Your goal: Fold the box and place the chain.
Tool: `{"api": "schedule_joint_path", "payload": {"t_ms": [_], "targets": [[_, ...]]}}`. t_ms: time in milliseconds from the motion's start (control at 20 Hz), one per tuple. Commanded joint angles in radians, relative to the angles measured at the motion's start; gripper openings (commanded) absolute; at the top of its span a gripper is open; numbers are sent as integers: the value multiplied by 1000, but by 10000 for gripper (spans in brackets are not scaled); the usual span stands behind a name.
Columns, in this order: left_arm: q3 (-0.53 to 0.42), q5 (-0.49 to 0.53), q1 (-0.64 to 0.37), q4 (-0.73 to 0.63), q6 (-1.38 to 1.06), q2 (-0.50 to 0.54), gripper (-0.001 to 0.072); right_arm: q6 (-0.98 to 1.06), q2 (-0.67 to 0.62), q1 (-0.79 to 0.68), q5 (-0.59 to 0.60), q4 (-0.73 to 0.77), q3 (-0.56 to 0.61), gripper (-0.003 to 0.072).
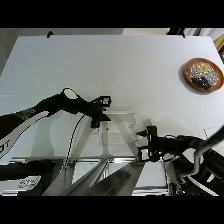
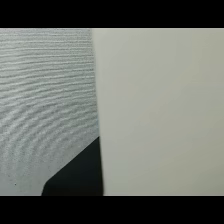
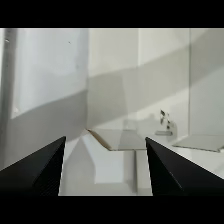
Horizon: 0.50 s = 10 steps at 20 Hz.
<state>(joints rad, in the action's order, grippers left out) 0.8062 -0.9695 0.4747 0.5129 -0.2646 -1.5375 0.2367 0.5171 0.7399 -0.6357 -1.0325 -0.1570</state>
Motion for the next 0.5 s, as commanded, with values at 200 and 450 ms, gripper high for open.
{"api": "schedule_joint_path", "payload": {"t_ms": [200, 450], "targets": [[0, 1, 0, 0, 0, -1, 12, 61, 191, 74, 298, 18, 24, 692], [0, 1, 0, 0, 0, -1, 12, 71, 240, 74, 371, 42, -31, 697]]}}
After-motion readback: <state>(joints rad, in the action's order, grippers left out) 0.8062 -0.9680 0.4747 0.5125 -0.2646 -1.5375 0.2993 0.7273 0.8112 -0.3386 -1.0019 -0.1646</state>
